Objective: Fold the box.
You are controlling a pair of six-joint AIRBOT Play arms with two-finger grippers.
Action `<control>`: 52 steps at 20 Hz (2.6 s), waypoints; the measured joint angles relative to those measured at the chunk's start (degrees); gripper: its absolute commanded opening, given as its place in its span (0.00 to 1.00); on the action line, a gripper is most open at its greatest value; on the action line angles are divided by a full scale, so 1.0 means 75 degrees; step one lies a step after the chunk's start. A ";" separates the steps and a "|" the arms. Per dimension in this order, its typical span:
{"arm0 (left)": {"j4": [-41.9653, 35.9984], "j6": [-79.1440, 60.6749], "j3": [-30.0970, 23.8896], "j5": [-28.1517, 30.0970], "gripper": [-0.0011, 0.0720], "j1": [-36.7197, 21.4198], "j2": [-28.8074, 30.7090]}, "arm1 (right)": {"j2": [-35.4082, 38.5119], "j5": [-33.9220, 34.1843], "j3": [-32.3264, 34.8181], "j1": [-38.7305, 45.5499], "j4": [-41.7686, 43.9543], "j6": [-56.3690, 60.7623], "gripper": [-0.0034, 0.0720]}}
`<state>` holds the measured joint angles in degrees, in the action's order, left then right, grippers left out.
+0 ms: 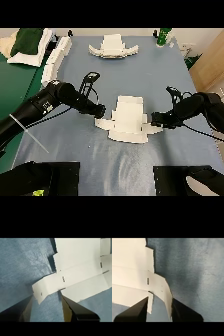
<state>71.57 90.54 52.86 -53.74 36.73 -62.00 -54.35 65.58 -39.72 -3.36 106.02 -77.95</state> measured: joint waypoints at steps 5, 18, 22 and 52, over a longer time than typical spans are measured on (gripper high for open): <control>-0.0189 0.0070 0.0000 -0.0061 0.75 0.0000 0.0000 | -0.0216 0.0032 0.0050 -0.0029 0.0484 -0.0484 0.13; -0.2908 -0.2538 0.0198 -0.1757 0.75 -0.3363 -0.0434 | 0.0440 -0.1274 0.1241 -0.1198 0.1317 -0.1845 0.05; -0.3987 -0.4205 0.0204 -0.2457 0.75 -0.4030 -0.1285 | 0.0592 -0.1603 0.1492 -0.1352 0.1320 -0.1880 0.05; -0.4972 -0.8116 0.1734 -0.4004 0.03 -0.2515 -0.4418 | 0.0647 -0.1833 0.1265 -0.1411 0.0286 -0.1789 0.37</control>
<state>34.28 29.67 65.87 -83.77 17.87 -95.13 -49.50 51.83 -30.24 -13.93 108.16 -91.37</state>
